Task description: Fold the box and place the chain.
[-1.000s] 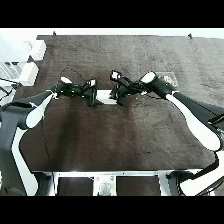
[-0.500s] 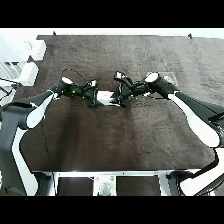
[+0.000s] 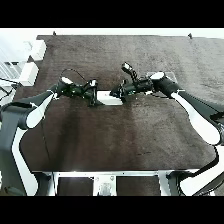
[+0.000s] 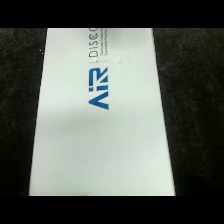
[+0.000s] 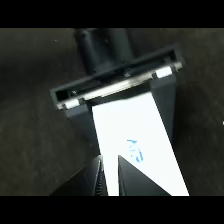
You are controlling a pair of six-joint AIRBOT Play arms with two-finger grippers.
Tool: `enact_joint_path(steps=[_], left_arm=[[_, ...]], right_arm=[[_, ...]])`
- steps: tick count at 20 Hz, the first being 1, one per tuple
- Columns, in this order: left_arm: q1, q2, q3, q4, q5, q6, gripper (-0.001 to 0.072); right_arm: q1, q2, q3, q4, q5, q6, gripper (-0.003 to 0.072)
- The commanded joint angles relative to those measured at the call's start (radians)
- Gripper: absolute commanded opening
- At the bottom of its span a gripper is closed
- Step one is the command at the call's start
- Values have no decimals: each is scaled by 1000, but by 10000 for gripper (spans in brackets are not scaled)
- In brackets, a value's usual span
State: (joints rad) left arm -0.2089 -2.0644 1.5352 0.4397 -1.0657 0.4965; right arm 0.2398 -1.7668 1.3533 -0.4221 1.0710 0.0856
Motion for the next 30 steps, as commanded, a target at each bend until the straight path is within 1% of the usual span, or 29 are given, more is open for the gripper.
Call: enact_joint_path(steps=[1,2,4,5,7,9,11,13,15,18,21,22,23,25,28,30], left_arm=[[0,0,0,0,1,2,309],[0,0,0,0,0,2,310],[0,0,0,0,0,2,309],[0,0,0,0,0,2,310],[0,0,0,0,0,2,310],[0,0,0,-1,0,2,309],[0,0,0,-13,-1,2,309],[0,0,0,-15,0,2,309],[0,0,0,-15,-1,1,309],[0,0,0,-15,-1,1,309],[0,0,0,-27,-1,1,303],[0,2,0,-37,-2,-9,120],[0,10,2,-37,-5,-20,22],[10,47,3,-39,4,-92,20],[61,161,3,-24,11,-286,17],[110,244,0,-22,19,-354,16]], right_arm=[[6,-13,1,-128,-40,123,110],[14,-21,1,-177,-45,154,72],[29,-27,1,-237,-48,183,67],[36,-27,1,-269,-50,208,26],[48,-27,1,-331,-51,251,18],[45,-26,5,-306,-53,251,17],[41,-14,14,-242,-53,248,17],[29,43,16,-134,-52,188,16],[4,133,16,-45,-53,172,17],[-38,279,15,-31,-52,227,16],[-68,394,-12,-31,-51,261,16],[-76,426,-35,-31,-51,270,16],[-85,454,-58,-31,-52,283,17],[-101,491,-103,-31,-52,297,16],[-135,530,-161,-31,-51,317,16],[-151,538,-177,-31,-49,351,17]])
